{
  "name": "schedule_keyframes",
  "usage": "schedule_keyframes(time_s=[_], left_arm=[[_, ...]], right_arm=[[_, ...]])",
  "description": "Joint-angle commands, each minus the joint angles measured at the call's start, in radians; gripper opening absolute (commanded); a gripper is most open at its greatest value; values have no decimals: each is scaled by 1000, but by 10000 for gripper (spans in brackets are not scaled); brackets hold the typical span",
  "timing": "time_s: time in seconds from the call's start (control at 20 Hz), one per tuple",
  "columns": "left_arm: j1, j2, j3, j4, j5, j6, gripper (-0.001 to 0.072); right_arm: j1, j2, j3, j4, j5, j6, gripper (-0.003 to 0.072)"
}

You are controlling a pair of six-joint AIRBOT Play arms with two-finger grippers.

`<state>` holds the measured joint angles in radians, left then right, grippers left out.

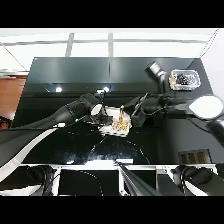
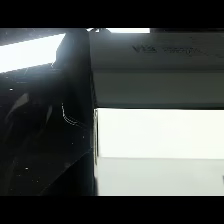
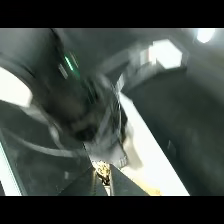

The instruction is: Fold the box and place the chain.

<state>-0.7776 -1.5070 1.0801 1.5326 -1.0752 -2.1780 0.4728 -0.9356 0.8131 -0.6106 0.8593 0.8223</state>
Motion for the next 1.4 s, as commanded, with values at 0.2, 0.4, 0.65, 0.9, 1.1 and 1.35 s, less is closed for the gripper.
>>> schedule_keyframes(time_s=[0.2,0.4,0.65,0.9,1.1,1.35], left_arm=[[0,0,0,0,0,0,29],[0,0,0,0,1,0,29],[1,0,0,2,1,0,29],[0,0,0,0,0,0,29],[0,0,0,0,0,0,29],[0,0,0,0,1,0,29]], right_arm=[[-206,-50,-20,-297,142,52,570],[-263,-51,-154,-445,181,-129,571],[-151,-94,-272,-312,-91,-646,574],[-71,-225,-272,-89,-241,-845,570],[-66,-259,-272,35,-238,-959,550],[-66,-289,-272,83,-231,-989,550]])
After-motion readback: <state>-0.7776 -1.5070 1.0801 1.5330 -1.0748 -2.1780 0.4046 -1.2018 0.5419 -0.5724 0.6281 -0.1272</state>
